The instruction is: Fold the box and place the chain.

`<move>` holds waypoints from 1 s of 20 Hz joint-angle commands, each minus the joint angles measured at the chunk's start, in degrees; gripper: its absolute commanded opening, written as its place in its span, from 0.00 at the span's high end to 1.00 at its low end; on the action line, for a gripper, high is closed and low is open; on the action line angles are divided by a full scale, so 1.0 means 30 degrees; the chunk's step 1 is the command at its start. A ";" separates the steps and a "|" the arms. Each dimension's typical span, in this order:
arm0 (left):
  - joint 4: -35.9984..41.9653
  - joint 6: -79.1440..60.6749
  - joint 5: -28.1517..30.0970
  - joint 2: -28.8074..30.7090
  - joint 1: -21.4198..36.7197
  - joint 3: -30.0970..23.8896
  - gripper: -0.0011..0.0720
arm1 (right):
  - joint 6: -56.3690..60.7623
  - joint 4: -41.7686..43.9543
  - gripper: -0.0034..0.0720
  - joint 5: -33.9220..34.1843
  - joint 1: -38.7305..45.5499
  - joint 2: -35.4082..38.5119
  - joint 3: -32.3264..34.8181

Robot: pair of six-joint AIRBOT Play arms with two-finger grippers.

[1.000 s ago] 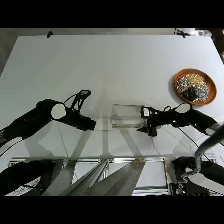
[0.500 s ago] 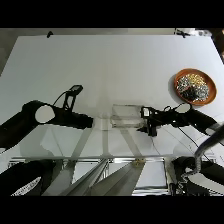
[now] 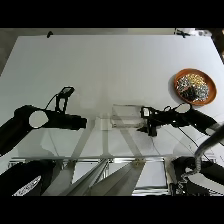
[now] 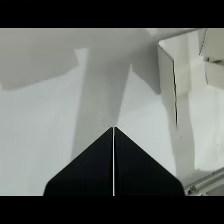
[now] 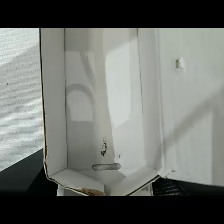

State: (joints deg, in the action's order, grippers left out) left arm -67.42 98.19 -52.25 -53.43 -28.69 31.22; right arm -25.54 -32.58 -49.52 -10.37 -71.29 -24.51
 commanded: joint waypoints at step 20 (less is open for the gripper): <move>0.9821 -0.8735 0.5697 -0.5158 -0.2492 -0.0401 0.96 | 0.0000 0.0007 0.41 0.0000 -0.0007 -0.0007 0.0000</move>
State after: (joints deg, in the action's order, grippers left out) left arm -39.70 74.02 -35.38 -69.93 -35.75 29.95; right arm -25.56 -32.60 -49.52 -10.39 -71.29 -24.51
